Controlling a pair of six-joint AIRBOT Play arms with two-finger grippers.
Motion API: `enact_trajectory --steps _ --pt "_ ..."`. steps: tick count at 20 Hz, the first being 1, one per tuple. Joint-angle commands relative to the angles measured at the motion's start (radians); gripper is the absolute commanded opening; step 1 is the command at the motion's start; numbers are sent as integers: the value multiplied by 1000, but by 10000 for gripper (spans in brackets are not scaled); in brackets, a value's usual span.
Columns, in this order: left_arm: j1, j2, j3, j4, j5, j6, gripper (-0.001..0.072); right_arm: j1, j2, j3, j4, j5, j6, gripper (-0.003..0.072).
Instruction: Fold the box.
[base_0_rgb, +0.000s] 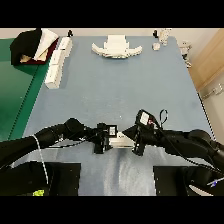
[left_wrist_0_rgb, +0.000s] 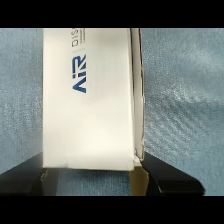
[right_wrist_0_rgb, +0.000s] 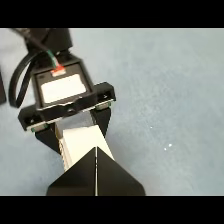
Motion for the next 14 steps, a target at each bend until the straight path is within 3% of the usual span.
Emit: enact_trajectory --steps 1,6,14 --pt "0 1 0 0 0 0 464 34 74 -134 118 223 124 5" --pt "0 1 0 0 0 0 463 122 53 -235 117 329 169 6" --pt "0 1 0 0 0 0 463 131 -31 -250 111 338 168 6"
